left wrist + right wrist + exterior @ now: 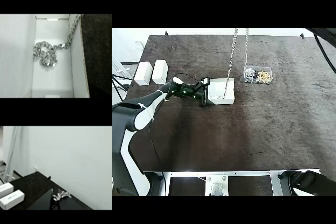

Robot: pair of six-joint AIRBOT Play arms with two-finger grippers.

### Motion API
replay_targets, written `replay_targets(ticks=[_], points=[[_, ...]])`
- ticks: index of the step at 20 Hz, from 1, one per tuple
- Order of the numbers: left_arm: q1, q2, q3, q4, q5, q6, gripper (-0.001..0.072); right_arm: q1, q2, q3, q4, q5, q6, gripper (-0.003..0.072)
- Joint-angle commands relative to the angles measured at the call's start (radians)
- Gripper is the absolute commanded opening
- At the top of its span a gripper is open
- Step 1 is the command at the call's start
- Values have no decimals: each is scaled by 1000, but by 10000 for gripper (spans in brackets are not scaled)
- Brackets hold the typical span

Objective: Fold the box and place the chain.

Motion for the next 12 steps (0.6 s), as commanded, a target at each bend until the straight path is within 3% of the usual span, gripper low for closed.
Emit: replay_targets(ticks=[1,8,12], points=[[0,1,0,0,1,0,531,41,-10,-11,-4,67,58,7],[0,1,0,0,0,0,531,65,-56,-185,0,35,212,7],[0,1,0,0,1,0,531,74,-103,-215,7,20,241,7]])
